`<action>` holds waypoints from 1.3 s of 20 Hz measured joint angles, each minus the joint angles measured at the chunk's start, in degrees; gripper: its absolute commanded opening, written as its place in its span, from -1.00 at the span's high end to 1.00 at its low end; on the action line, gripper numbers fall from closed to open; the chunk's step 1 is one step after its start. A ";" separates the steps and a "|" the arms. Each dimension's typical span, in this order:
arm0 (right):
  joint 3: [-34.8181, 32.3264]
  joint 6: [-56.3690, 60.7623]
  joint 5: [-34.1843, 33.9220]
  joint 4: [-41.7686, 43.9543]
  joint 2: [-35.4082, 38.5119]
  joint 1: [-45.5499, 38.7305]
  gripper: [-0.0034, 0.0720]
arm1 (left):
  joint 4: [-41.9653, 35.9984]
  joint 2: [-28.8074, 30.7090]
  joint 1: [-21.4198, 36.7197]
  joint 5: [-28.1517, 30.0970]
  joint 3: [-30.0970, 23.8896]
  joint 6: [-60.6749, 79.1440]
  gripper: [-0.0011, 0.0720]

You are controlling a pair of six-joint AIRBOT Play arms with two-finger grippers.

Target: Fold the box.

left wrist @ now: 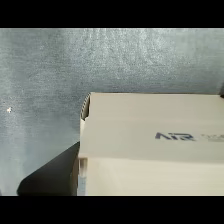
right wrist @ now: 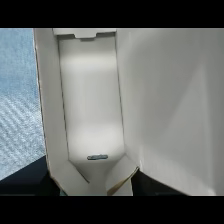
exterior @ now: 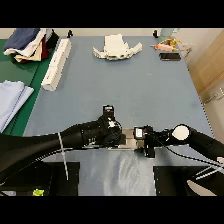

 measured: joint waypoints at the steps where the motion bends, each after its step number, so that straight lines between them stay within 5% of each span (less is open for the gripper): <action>1: 0.00 0.00 0.00 0.02 -0.02 0.00 -0.35 | 0.09 -0.83 0.00 -0.15 0.55 0.00 0.25; 22: 0.00 0.02 0.00 0.02 0.00 0.00 -0.35 | 3.48 -7.37 0.24 -3.17 4.44 -2.62 0.34; 24: 0.00 0.02 0.00 0.02 -0.02 0.00 -0.35 | 3.52 -7.69 0.13 -3.52 4.50 -3.06 0.93; 26: 0.00 0.02 0.00 0.00 -0.02 0.00 -0.35 | 3.63 -7.82 -0.02 -3.91 4.61 -3.82 0.93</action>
